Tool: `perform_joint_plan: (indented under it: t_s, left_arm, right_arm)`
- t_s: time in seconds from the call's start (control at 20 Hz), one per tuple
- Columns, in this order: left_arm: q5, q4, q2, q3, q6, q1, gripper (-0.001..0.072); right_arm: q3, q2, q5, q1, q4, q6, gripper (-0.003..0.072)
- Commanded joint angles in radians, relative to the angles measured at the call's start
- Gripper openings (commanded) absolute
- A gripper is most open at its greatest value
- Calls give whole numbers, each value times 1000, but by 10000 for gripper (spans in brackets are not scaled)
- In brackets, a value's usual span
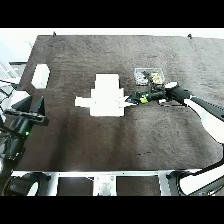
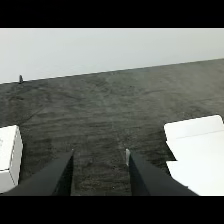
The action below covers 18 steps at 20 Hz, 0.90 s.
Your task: Fold the box and place the chain.
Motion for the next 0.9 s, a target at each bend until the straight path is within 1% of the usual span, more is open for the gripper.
perform_joint_plan:
  t_s: [0.0, 0.1, 0.25, 0.3, 0.4, 0.5, 0.6, 0.7, 0.75, 0.8, 0.85]
  left_arm:
    - [-31, 0, -129, 53, 3, 0, 391]
    - [-64, 15, -328, 143, 5, 0, 391]
    - [-152, 42, -651, 315, 4, 0, 392]
    - [-182, 42, -743, 371, 3, 0, 392]
    - [-261, 42, -907, 491, -6, 0, 391]
    - [-352, 49, -1039, 619, -64, 3, 391]
    - [-503, 105, -1149, 750, -176, 32, 390]
    - [-711, 192, -1266, 893, -338, 85, 391]
    - [-828, 245, -1329, 974, -425, 114, 391]
    - [-923, 305, -1389, 1057, -497, 137, 391]
    - [-978, 363, -1437, 1128, -558, 147, 391]
  right_arm:
    - [-8, 1, -43, 5, 6, -6, 0]
    - [-7, 1, -47, 5, 6, -32, 0]
    - [-7, 1, -47, 5, 6, -54, 0]
    - [-7, 1, -47, 5, 6, -55, 1]
    - [-8, 1, -47, 5, 6, -58, 1]
    - [-8, 0, -47, 4, 6, -58, 1]
    - [-8, 0, -47, 5, 5, -58, 2]
    - [-8, 0, -47, 5, 5, -58, 2]
    - [-8, 0, -47, 4, 5, -58, 2]
    - [-8, 0, -47, 4, 4, -62, 2]
    - [-8, 0, -47, 5, 5, -77, 2]
